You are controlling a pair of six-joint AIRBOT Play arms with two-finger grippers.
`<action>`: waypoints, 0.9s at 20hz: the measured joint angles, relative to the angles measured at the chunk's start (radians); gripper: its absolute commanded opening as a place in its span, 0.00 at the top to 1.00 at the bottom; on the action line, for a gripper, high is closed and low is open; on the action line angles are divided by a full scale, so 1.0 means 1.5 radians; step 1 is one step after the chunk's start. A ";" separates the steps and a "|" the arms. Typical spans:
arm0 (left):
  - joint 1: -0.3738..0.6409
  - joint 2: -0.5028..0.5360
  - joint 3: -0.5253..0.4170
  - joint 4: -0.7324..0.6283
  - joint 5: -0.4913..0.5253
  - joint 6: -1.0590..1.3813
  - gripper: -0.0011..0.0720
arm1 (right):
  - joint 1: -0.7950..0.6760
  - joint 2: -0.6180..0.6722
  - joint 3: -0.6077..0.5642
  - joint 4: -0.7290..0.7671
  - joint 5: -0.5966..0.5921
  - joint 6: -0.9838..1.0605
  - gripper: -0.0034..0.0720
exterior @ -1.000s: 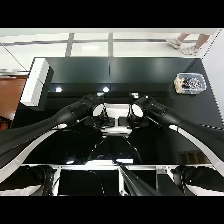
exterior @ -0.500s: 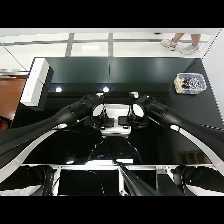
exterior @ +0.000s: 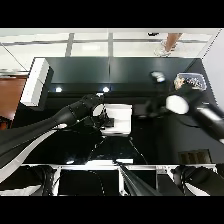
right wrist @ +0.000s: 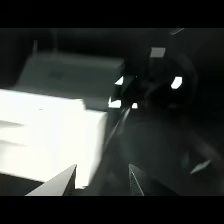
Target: Fold the box and place the chain.
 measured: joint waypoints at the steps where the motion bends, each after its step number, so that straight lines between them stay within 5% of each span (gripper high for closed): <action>1: 0.000 0.000 0.000 0.000 0.000 0.000 0.95 | -0.019 0.025 0.000 -0.057 0.021 -0.003 0.41; 4: 0.000 0.000 0.000 0.000 0.000 0.000 0.95 | -0.089 0.064 -0.013 -0.240 0.048 -0.008 0.41; 5: 0.000 0.000 0.000 0.000 0.001 0.000 0.95 | -0.118 0.070 -0.024 -0.281 0.030 -0.008 0.32; 6: 0.000 0.000 0.000 0.000 0.001 0.000 0.95 | -0.153 0.074 -0.039 -0.311 -0.003 -0.008 0.00; 10: 0.000 0.000 0.000 0.000 0.001 0.000 0.95 | -0.294 0.036 -0.081 -0.334 -0.173 0.023 0.00; 13: 0.000 0.000 0.000 0.000 0.001 0.000 0.95 | -0.385 -0.053 -0.033 -0.286 -0.250 0.030 0.00; 18: 0.000 0.000 0.000 0.000 0.000 0.000 0.95 | -0.489 -0.287 0.230 -0.183 -0.147 0.009 0.00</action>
